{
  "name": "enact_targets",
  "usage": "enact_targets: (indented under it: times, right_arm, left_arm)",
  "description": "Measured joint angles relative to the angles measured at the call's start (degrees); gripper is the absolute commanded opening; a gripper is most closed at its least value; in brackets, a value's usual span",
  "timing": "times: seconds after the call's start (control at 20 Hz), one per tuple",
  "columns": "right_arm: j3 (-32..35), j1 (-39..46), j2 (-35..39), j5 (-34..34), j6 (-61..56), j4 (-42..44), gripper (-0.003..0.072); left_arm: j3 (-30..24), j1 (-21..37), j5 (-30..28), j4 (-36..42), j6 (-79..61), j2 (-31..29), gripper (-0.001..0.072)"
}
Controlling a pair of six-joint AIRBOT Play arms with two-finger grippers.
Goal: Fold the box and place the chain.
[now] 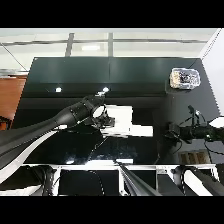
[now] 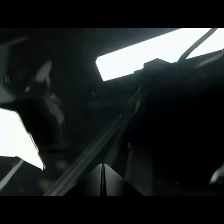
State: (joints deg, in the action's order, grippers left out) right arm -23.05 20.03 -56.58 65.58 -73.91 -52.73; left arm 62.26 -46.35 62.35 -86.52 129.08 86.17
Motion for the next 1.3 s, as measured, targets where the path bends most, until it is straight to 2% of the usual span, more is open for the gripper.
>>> enact_targets:
  times: [0.3, 0.4, 0.55, 0.7, 1.0, 1.15, 1.3]
  right_arm:
    - [0.39, -0.11, -8.61, 2.12, 13.42, 15.43, 0.0015]
    - [0.44, -1.57, -9.99, 2.69, 18.91, 20.92, 0.0015]
    - [0.26, -2.97, -10.88, 3.21, 23.52, 24.83, 0.0015]
    - [-1.64, -2.78, -11.21, 3.89, 25.07, 23.61, 0.0014]
    - [-5.42, 2.12, -11.52, 0.15, 19.41, 11.06, 0.0015]
    - [-4.52, 1.73, -13.18, -1.22, 19.58, 10.34, 0.0015]
    - [-3.74, -2.01, -16.24, -0.83, 22.80, 13.94, 0.0015]
  left_arm:
    - [0.00, 0.00, -0.20, 0.00, -0.02, 0.00, 0.0026]
    - [0.00, 0.00, -0.22, 0.00, -0.02, 0.00, 0.0027]
    - [0.00, 0.00, -0.28, 0.02, -0.02, 0.00, 0.0026]
    - [0.00, 0.00, -0.31, 0.00, -0.02, 0.00, 0.0026]
    - [0.00, 0.00, -0.37, 0.02, -0.04, 0.00, 0.0026]
    - [0.00, 0.00, -0.37, 0.02, -0.02, 0.00, 0.0027]
    - [0.00, 0.00, -0.44, 0.04, -0.02, 0.00, 0.0026]
